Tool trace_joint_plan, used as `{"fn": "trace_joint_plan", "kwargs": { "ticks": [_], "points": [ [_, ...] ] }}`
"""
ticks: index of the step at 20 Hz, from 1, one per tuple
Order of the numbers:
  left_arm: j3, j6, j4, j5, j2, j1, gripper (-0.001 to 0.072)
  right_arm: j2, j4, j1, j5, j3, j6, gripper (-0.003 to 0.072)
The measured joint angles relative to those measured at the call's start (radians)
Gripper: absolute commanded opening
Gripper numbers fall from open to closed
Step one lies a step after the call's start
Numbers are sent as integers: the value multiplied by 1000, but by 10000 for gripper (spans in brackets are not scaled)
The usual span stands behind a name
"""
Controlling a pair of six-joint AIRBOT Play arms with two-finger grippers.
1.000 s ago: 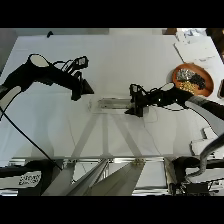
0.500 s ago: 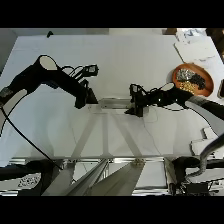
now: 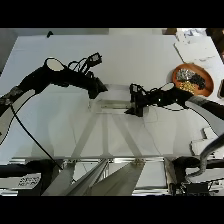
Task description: Fold the box and place the chain.
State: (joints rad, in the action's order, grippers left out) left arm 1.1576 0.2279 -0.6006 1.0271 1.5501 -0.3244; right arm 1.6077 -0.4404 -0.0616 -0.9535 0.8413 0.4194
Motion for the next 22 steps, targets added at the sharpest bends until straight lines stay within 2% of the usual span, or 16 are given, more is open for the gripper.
{"fn": "trace_joint_plan", "kwargs": {
  "ticks": [5,9,13,16,17,18,19,22],
  "points": [
    [0,8,10,-61,85,0,9,0,1,0,1,0,-1,493],
    [0,8,19,-69,116,0,9,0,1,0,1,0,-1,493],
    [0,6,30,-63,93,2,9,0,-1,0,1,0,0,493],
    [0,5,32,-6,32,26,20,0,-3,0,-2,0,2,493],
    [0,5,29,23,7,40,122,0,-3,0,-2,0,2,493],
    [0,4,18,60,-20,58,285,0,-3,0,-2,0,2,493],
    [0,5,4,92,-47,79,357,0,-3,0,-2,0,1,493],
    [0,12,-67,154,-114,126,357,0,-2,0,-1,0,1,493]
  ]
}}
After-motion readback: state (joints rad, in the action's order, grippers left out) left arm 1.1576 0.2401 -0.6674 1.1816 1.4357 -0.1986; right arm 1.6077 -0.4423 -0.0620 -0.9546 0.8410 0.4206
